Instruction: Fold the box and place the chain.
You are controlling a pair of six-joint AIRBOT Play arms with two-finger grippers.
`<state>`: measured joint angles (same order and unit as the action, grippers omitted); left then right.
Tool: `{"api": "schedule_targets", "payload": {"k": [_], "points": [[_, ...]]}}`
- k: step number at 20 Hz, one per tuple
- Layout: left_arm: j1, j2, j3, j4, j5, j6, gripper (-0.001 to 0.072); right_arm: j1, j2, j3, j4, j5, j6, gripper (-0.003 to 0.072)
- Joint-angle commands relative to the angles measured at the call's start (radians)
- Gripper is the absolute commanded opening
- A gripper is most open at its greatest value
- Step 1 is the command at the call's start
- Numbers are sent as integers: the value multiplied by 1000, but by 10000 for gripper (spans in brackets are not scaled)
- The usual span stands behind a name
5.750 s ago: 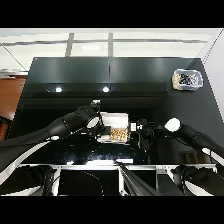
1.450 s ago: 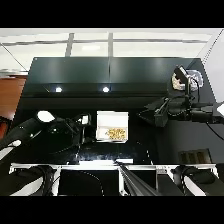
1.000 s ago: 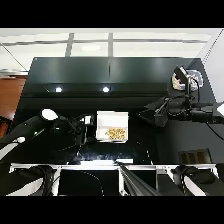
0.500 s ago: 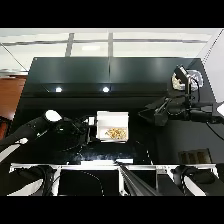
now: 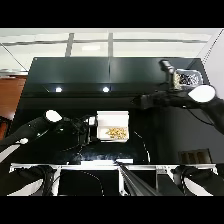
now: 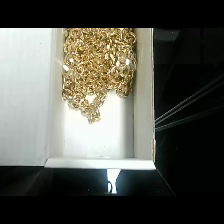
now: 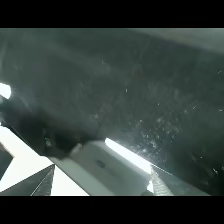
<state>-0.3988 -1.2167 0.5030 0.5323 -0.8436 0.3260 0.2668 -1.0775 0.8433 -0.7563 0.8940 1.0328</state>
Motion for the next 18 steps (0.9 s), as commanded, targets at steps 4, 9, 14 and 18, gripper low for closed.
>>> {"api": "schedule_targets", "payload": {"k": [4,9,14,18], "points": [[-1,-1,0,1,2,0,482,97,-193,46,-9,71,-315,701],[-1,-1,0,1,2,0,482,97,-193,48,-7,230,-436,701],[-1,-1,0,2,2,0,482,105,-192,50,-5,332,-518,702],[-1,-1,0,2,2,0,482,152,-192,49,-8,303,-551,701]]}}
